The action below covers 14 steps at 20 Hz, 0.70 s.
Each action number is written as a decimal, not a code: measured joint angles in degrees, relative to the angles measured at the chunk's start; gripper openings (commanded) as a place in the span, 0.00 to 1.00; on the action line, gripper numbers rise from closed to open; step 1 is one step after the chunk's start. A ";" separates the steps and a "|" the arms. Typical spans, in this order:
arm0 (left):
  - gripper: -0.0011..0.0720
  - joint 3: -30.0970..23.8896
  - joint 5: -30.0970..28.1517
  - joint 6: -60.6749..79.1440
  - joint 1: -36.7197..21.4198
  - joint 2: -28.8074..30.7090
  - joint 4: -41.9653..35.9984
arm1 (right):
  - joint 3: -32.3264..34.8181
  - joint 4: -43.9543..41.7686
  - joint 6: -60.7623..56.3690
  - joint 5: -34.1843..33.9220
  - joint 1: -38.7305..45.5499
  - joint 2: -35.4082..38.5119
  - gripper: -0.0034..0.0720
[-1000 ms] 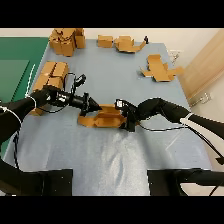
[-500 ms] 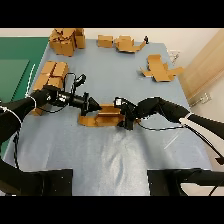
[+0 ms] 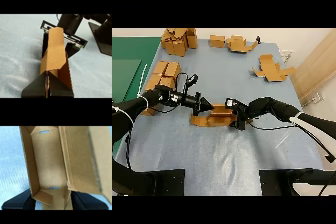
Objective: Fold the box.
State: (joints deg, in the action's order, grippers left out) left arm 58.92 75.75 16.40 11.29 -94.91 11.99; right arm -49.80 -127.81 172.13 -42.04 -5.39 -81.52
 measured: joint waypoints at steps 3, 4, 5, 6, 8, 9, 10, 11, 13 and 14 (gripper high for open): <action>0.04 0.00 -0.35 0.00 0.00 0.00 -0.02 | -0.63 0.33 -0.02 -0.44 0.00 -0.48 0.82; 0.04 0.00 -0.46 0.00 0.00 0.00 -0.02 | -0.81 0.33 -0.02 -0.44 -0.02 -0.55 0.80; 0.04 0.00 -0.57 0.00 0.00 0.00 -0.02 | -0.92 0.26 -0.02 -0.46 -0.09 -0.61 0.76; 0.04 0.00 -0.59 0.00 0.00 0.00 -0.02 | -1.01 0.20 -0.02 -0.46 -0.22 -0.70 0.73; 0.04 0.00 -0.63 0.00 0.00 0.00 0.00 | -1.14 0.20 -0.02 -0.50 -0.92 -0.74 0.73; 0.04 0.00 -0.68 0.00 0.00 0.02 0.02 | -1.18 0.15 -0.02 -0.48 -1.42 -0.83 0.73; 0.04 0.00 -0.72 0.00 0.00 0.02 0.04 | -1.20 0.09 -0.02 -0.42 -1.84 -0.85 0.73; 0.04 0.00 -0.74 0.00 -0.02 0.02 0.07 | -1.22 -0.13 -0.22 -0.46 -2.23 -0.90 0.73; 0.04 0.00 -0.76 0.00 -0.02 0.02 0.07 | -1.25 -0.24 -0.31 -0.46 -2.64 -0.92 0.73; 0.04 0.00 -0.79 0.02 -0.02 0.02 0.07 | -1.25 -0.24 -0.31 -0.44 -2.75 -0.92 0.72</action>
State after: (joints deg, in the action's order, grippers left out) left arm 58.92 74.96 16.43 11.27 -94.89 12.05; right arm -51.05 -128.05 171.83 -42.48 -8.14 -82.43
